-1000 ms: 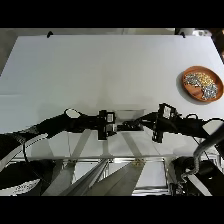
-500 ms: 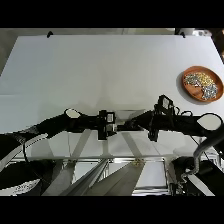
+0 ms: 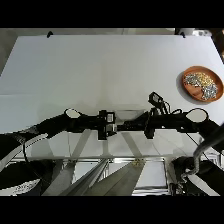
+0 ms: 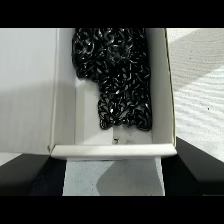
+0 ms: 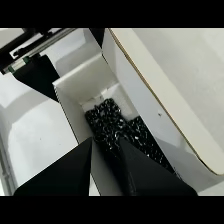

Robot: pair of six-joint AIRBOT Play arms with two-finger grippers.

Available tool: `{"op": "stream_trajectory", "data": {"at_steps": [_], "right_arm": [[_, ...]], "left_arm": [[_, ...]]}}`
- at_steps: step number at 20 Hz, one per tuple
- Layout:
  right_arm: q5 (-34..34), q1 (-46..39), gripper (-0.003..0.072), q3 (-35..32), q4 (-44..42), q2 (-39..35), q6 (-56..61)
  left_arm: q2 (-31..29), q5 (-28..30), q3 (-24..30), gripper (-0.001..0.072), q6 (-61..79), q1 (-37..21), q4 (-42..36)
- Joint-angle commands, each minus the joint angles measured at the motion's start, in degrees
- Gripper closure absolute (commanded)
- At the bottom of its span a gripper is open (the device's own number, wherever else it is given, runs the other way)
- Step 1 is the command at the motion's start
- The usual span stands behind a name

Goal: Fold the box and place the chain.

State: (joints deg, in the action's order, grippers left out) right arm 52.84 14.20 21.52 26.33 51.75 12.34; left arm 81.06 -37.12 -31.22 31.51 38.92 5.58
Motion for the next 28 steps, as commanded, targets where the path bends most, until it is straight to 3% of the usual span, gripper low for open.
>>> {"op": "stream_trajectory", "data": {"at_steps": [1, 4, 8, 11, 14, 15, 19, 20, 28], "right_arm": [[1.53, 0.02, 0.0458, 1.22, 3.96, 0.52, 4.98], [9.03, -0.04, 0.0472, 9.99, 6.03, 0.52, 7.39], [12.92, -0.04, 0.0657, 27.3, 8.46, 2.86, 5.97], [13.05, -0.04, 0.0656, 35.28, 11.52, 12.76, 6.49], [16.96, 0.02, 0.0652, 36.68, 16.7, 23.3, 8.92], [19.91, 0.2, 0.0645, 36.68, 19.52, 25.46, 8.9], [23.78, 0.98, 0.035, 36.57, 25.57, 27.78, 8.85], [24.65, 1.14, 0.0324, 36.54, 25.44, 27.63, 8.85], [22.82, 5.07, 0.0322, 31.61, 27.06, 18.86, 8.59]], "left_arm": [[-0.04, 0.02, -0.02, 0.0573, 0.0, -0.02, 0.0], [-0.04, 0.02, -0.02, 0.0573, 0.0, -0.02, 0.0], [-0.04, 0.02, -0.02, 0.0573, 0.02, 0.0, 0.0], [-0.04, 0.02, -0.02, 0.0573, 0.02, -0.02, 0.0], [-0.04, 0.02, -0.02, 0.0573, 0.0, -0.02, 0.0], [-0.04, 0.02, -0.02, 0.0573, 0.0, -0.02, 0.0], [-0.04, 0.0, -0.02, 0.0573, 0.0, -0.02, 0.0], [-0.04, 0.02, -0.02, 0.0573, 0.02, -0.02, 0.0], [-0.04, 0.02, -0.02, 0.0573, 0.02, -0.02, 0.0]]}}
